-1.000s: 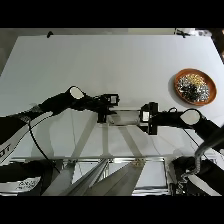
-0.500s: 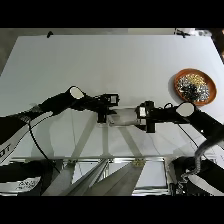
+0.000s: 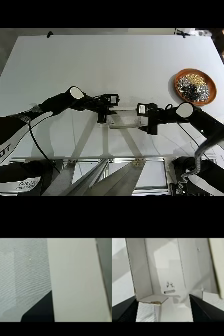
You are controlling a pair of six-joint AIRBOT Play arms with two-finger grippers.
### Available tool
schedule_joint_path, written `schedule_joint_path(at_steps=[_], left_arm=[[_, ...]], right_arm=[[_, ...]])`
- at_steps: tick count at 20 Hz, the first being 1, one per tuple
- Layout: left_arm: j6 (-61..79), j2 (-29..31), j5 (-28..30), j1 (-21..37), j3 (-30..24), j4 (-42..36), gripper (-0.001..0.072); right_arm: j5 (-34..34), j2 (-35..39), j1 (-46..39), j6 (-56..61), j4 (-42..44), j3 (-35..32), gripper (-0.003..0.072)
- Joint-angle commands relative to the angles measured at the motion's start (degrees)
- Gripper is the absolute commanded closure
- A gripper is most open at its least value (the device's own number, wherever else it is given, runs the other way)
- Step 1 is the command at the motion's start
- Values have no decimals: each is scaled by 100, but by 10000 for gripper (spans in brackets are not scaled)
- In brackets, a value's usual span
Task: Fold the box and place the chain.
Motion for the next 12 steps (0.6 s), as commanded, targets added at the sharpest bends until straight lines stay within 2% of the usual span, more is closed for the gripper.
schedule_joint_path(at_steps=[1,4,7,12], left_arm=[[0,4,7,0,0,0,698],[0,4,4,0,0,0,698],[0,4,4,0,0,0,698],[0,4,4,-2,0,0,698]], right_arm=[[-37,142,-2,166,-9,4,6],[-328,289,0,162,164,4,7],[-334,295,0,160,376,4,7],[-334,345,-2,138,271,4,7]])
